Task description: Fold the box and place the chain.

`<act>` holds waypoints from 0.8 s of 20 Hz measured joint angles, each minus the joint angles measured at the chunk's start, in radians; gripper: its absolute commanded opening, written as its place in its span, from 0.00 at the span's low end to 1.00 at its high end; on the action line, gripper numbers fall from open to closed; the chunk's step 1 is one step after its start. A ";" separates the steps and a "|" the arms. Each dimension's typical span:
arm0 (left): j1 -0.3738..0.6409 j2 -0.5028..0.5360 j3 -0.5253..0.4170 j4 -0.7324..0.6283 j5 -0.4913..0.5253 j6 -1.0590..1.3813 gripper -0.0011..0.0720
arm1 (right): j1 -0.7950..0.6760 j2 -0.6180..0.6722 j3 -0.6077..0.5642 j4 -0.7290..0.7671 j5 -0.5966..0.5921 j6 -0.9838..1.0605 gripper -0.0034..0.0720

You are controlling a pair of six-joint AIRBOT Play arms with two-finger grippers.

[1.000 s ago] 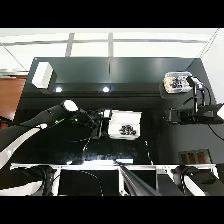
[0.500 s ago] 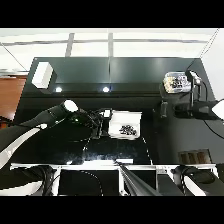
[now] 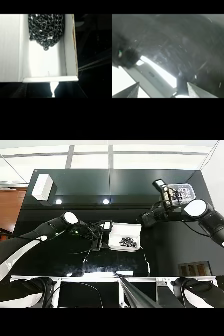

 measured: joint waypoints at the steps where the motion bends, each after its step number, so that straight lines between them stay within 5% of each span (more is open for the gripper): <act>1: 0.000 0.000 0.000 0.000 0.000 0.000 0.62 | 0.007 0.005 0.012 0.002 0.021 -0.075 0.99; 3: 0.000 0.000 0.000 0.000 0.000 0.000 0.71 | 0.014 0.028 0.031 0.009 0.071 -0.171 0.99; 7: 0.000 0.000 0.000 0.000 0.000 0.000 0.71 | 0.047 0.053 0.020 0.014 0.193 -0.264 0.99; 14: -0.001 0.000 0.000 0.000 0.000 0.000 0.70 | 0.092 0.063 -0.048 -0.021 0.195 -0.357 0.99; 16: -0.001 0.000 0.000 0.000 0.000 0.000 0.57 | 0.095 0.063 -0.053 -0.027 0.201 -0.385 0.99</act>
